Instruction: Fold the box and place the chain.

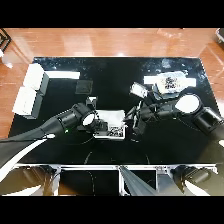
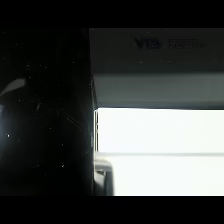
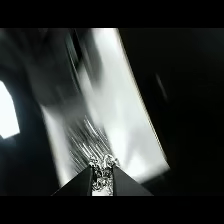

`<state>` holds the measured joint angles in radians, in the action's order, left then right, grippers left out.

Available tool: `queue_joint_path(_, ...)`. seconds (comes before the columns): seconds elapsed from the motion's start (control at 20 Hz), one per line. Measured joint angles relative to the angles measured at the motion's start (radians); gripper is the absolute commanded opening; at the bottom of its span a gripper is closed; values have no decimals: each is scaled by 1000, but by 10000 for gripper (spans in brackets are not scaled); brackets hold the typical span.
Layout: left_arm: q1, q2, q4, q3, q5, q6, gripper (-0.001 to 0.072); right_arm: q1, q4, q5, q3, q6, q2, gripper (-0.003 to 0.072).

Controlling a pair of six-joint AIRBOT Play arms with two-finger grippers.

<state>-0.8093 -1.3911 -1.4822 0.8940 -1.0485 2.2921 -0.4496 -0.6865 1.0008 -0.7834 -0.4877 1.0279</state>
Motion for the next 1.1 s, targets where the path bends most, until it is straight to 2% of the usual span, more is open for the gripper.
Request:
queue_joint_path(0.2,0,0,0,0,0,0,20,-66,150,-44,-7,-44,-17,23)
queue_joint_path(0.4,0,0,0,0,5,0,19,-102,92,-68,-8,-126,-21,39)
queue_joint_path(0.45,0,0,0,0,6,0,19,-105,75,-67,-9,-147,-22,243)
queue_joint_path(0.5,0,0,0,0,7,0,20,-110,64,-63,-9,-167,-23,522)
queue_joint_path(0.55,0,0,0,0,9,0,20,-112,53,-59,-9,-187,-23,608)
queue_joint_path(0.8,0,0,1,1,14,1,24,-51,29,5,-10,-285,-36,601)
queue_joint_path(0.85,0,0,2,4,13,3,109,-17,26,43,-10,-303,-46,603)
queue_joint_path(0.9,0,0,2,9,13,2,294,20,24,80,-10,-319,-59,683)
queue_joint_path(0.95,0,-5,19,17,26,3,461,63,22,121,-10,-332,-75,706)
queue_joint_path(1.0,0,-1,18,31,29,0,522,104,22,158,-10,-343,-91,706)
queue_joint_path(1.1,0,2,12,61,-11,0,522,190,22,242,-10,-363,-123,706)
